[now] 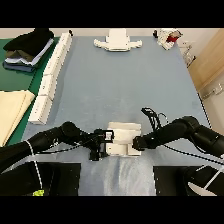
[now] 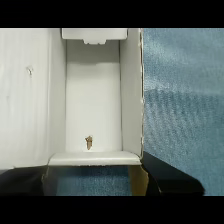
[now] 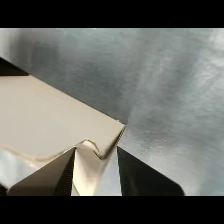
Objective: Fold the box.
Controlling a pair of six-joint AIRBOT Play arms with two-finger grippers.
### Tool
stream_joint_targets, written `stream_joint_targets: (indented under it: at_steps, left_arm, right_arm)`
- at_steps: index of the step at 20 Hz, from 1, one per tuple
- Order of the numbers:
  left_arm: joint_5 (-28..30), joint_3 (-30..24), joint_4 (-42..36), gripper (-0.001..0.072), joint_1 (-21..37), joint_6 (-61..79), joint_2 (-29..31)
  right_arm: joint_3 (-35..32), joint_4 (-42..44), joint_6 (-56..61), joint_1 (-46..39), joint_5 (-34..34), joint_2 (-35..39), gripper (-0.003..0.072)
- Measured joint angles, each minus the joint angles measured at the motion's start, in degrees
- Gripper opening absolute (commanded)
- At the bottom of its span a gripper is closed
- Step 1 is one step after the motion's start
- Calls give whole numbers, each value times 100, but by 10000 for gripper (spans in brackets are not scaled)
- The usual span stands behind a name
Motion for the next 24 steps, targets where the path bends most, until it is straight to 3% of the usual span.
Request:
stream_joint_targets:
  at_steps: [7, 13, 16, 19, 24]
  left_arm:
    - [0, 0, 0, 353, 0, 0, 0]
    - [0, 0, 0, 353, 0, -2, 0]
    - [0, 0, 0, 354, 0, -2, 0]
    - [2, 0, -2, 353, 0, -4, 0]
    - [4, 0, -2, 354, 0, -13, -2]
  right_arm:
    - [839, -1773, 2575, 1322, -553, -807, 376]
    - [1215, -2282, 3735, 1683, -984, -1268, 333]
    - [1259, -2343, 3971, 1725, -1054, -1322, 225]
    - [1274, -2389, 4107, 1733, -1110, -1342, 6]
    - [1283, -2406, 4181, 1742, -1130, -1351, 4]
